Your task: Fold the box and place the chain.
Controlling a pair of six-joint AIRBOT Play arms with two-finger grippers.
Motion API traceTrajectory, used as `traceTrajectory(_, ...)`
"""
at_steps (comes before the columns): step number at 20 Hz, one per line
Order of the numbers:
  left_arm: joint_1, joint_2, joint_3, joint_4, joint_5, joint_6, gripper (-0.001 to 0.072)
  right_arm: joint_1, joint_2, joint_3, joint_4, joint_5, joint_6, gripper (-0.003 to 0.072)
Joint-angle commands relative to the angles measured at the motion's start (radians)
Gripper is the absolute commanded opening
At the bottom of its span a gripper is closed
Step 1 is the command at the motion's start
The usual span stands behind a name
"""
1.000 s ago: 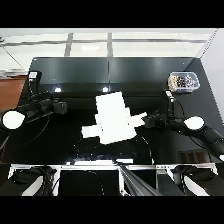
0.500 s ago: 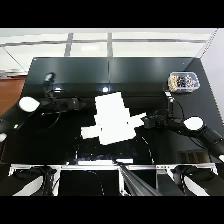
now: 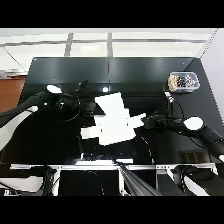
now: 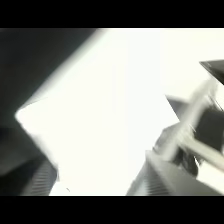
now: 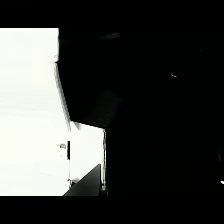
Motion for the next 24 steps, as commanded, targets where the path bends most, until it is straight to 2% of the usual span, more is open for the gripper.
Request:
traceTrajectory(1,-0.038,-0.085,0.055,-0.018,-0.129,0.145,0.0494,0.001,0.001,0.000,0.000,0.005,0.000,0.0016)
traceTrajectory(2,-0.044,-0.097,0.078,0.032,-0.132,0.145,0.0484,0.001,0.001,0.000,0.000,0.005,0.000,0.0016)
traceTrajectory(4,-0.048,-0.124,0.126,0.084,-0.167,0.143,0.0294,0.001,0.001,0.000,0.000,0.009,0.000,0.0016)
traceTrajectory(5,-0.047,-0.141,0.151,0.096,-0.200,0.144,0.0269,0.001,0.001,0.000,0.000,0.009,0.000,0.0016)
traceTrajectory(6,-0.047,-0.160,0.177,0.107,-0.237,0.144,0.0199,0.001,0.001,0.000,0.000,0.009,0.000,0.0016)
traceTrajectory(8,-0.050,-0.183,0.208,0.134,-0.276,0.144,0.0174,0.001,0.001,0.000,0.000,0.010,0.000,0.0016)
traceTrajectory(10,-0.055,-0.184,0.219,0.167,-0.269,0.146,0.0048,0.001,0.001,0.000,0.000,0.011,0.000,0.0016)
traceTrajectory(11,-0.056,-0.183,0.229,0.185,-0.270,0.152,0.0024,0.001,0.001,0.000,-0.003,0.008,0.000,0.0023)
traceTrajectory(12,-0.056,-0.182,0.244,0.201,-0.270,0.150,0.0023,0.000,0.001,0.001,-0.009,-0.004,-0.001,0.0218)
traceTrajectory(13,-0.056,-0.175,0.260,0.212,-0.269,0.148,0.0022,-0.009,0.002,0.015,-0.048,0.005,-0.001,0.0677)
traceTrajectory(14,-0.057,-0.158,0.277,0.233,-0.269,0.148,0.0022,-0.028,0.005,0.056,-0.134,0.067,0.000,0.0711)
traceTrajectory(16,-0.057,-0.082,0.288,0.296,-0.215,0.167,0.0021,-0.069,0.014,0.154,-0.253,0.225,-0.001,0.0710)
traceTrajectory(18,-0.076,0.028,0.250,0.284,-0.112,0.230,0.0021,-0.097,0.016,0.240,-0.335,0.331,-0.001,0.0710)
traceTrajectory(19,-0.098,0.086,0.203,0.260,-0.048,0.309,0.0021,-0.106,0.016,0.266,-0.362,0.345,-0.001,0.0710)
traceTrajectory(20,-0.130,0.143,0.134,0.240,0.064,0.353,0.0022,-0.112,0.016,0.280,-0.374,0.336,-0.001,0.0710)
traceTrajectory(22,-0.191,0.206,0.014,0.228,0.225,0.477,0.0024,-0.110,0.016,0.282,-0.372,0.265,0.000,0.0710)
traceTrajectory(24,-0.236,0.200,-0.042,0.234,0.264,0.666,0.0024,-0.109,0.015,0.282,-0.357,0.219,0.000,0.0710)
